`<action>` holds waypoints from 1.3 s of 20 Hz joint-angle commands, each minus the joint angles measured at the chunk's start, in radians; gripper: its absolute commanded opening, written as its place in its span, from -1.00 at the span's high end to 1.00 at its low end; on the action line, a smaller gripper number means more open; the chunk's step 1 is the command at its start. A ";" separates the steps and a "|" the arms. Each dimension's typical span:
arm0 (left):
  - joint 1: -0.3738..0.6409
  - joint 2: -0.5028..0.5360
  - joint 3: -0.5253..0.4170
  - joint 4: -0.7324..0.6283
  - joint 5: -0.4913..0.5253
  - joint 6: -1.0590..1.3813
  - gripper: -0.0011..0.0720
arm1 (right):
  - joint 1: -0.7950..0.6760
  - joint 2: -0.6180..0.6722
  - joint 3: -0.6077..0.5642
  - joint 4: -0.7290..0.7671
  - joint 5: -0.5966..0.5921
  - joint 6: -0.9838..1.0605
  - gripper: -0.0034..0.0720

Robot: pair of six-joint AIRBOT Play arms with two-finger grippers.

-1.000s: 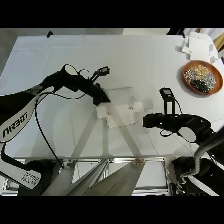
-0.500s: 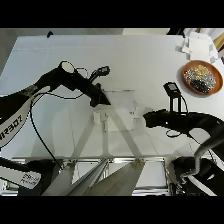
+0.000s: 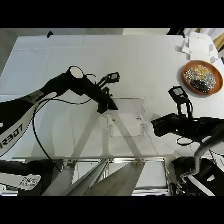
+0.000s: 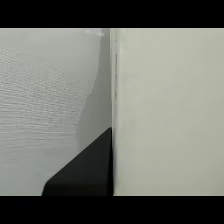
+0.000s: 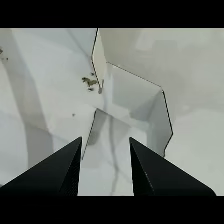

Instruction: Fold the box and place the chain.

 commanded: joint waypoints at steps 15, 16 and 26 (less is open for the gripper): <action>-0.052 0.120 -0.225 -0.037 0.272 0.256 0.95 | 0.001 0.004 0.001 -0.010 -0.064 -0.026 0.01; -0.053 0.119 -0.225 -0.051 0.287 0.256 0.95 | 0.001 0.004 0.001 -0.010 -0.064 -0.026 0.01; -0.053 0.054 -0.225 -0.060 0.311 0.276 0.95 | 0.001 0.004 0.001 -0.011 -0.063 -0.056 0.01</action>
